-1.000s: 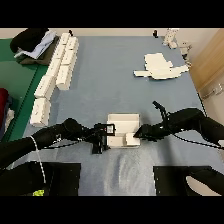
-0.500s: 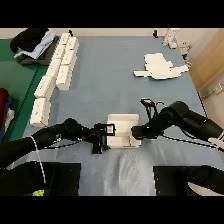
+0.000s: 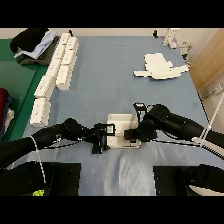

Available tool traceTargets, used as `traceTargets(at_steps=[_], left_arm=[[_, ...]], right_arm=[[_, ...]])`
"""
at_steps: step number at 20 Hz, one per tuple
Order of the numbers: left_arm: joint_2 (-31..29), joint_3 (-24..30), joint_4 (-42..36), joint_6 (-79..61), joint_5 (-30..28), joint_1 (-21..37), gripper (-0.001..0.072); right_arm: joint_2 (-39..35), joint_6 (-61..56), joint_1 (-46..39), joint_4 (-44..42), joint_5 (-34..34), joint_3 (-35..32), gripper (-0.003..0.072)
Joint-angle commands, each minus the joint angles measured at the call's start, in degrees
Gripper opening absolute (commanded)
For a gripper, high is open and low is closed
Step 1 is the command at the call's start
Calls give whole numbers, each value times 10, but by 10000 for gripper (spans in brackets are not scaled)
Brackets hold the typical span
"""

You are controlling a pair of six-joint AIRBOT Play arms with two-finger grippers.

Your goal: Fold the box.

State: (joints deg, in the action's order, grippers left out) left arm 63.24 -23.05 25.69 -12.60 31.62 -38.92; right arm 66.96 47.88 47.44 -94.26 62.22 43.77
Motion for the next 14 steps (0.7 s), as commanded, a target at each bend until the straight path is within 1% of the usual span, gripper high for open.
traceTargets(at_steps=[1, 2, 3, 4, 5, 6, 10, 11, 12, 13, 14], left_arm=[[0, 0, 0, 0, 0, 0, 455], [0, 0, 0, 0, 0, 0, 455], [0, 0, 0, 0, 0, 0, 455], [0, 0, 0, 0, 0, 0, 455], [0, 0, 0, 0, 0, 0, 455], [0, 0, 0, 0, 0, 0, 455], [0, 0, 0, 0, 0, 0, 455], [0, 0, 0, 0, 0, 0, 455], [0, 0, 0, 0, 0, 0, 455], [0, 0, 0, 0, 0, 0, 455], [0, 0, 0, 0, 0, 0, 455]], right_arm=[[19, -25, 9, 11, 4, 2, 337], [20, -29, 9, 13, 3, 2, 321], [21, -29, 9, 15, 3, 2, 248], [21, -29, 9, 17, 4, 2, 145], [21, -29, 9, 17, 4, 2, 60], [21, -29, 9, 18, 4, 2, 3], [20, -29, 9, 19, 4, 2, 3], [19, -29, 9, 19, 5, 3, 104], [19, -29, 9, 19, 9, 5, 297], [19, -29, 9, 19, 13, 6, 363], [19, -28, 9, 19, 14, 7, 363]])
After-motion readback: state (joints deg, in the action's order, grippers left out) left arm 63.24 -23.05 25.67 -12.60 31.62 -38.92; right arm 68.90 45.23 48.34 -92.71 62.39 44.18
